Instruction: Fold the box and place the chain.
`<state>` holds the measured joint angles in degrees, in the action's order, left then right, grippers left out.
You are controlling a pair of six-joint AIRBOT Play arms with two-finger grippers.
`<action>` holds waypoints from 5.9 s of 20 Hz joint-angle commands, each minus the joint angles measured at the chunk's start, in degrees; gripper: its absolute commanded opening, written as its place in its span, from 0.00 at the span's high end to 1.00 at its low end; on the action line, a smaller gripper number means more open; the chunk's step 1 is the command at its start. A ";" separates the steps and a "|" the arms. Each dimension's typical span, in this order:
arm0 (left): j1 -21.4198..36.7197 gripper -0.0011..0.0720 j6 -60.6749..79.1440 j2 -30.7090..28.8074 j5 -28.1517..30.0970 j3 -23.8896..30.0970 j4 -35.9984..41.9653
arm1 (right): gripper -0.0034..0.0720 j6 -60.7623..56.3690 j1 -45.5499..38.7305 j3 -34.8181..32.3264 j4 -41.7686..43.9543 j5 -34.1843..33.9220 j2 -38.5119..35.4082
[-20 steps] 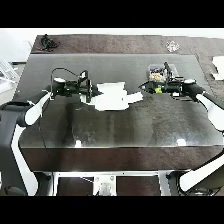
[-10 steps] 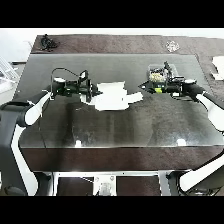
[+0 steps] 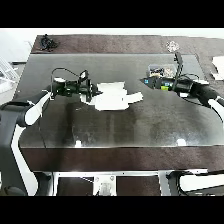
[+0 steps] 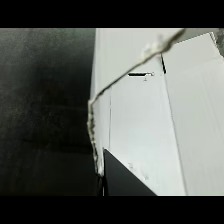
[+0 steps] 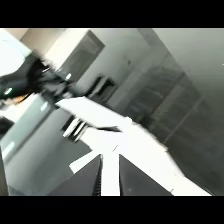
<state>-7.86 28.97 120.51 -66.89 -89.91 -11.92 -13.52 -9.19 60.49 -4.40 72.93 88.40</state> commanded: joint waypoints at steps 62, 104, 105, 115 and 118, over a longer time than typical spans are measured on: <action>0.07 0.96 0.00 0.00 0.02 0.00 0.37 | 0.05 28.96 16.06 23.65 -32.11 -4.68 19.28; 0.07 0.96 0.00 0.00 0.02 0.00 0.37 | 0.08 38.18 15.47 26.97 -22.73 -1.92 28.79; 0.07 0.96 0.00 0.00 0.02 0.00 0.35 | 0.08 38.18 15.47 27.08 -22.62 -1.90 28.79; 0.07 0.96 0.00 0.00 0.04 0.02 0.37 | 0.17 38.01 15.56 28.06 -22.75 -1.25 28.79; 0.07 0.96 0.00 0.00 0.02 0.00 0.37 | 0.17 38.01 15.56 28.06 -22.80 -1.01 28.79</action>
<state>-7.84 28.97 120.51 -66.92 -89.91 -11.57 24.53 6.31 88.51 -27.16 71.61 117.16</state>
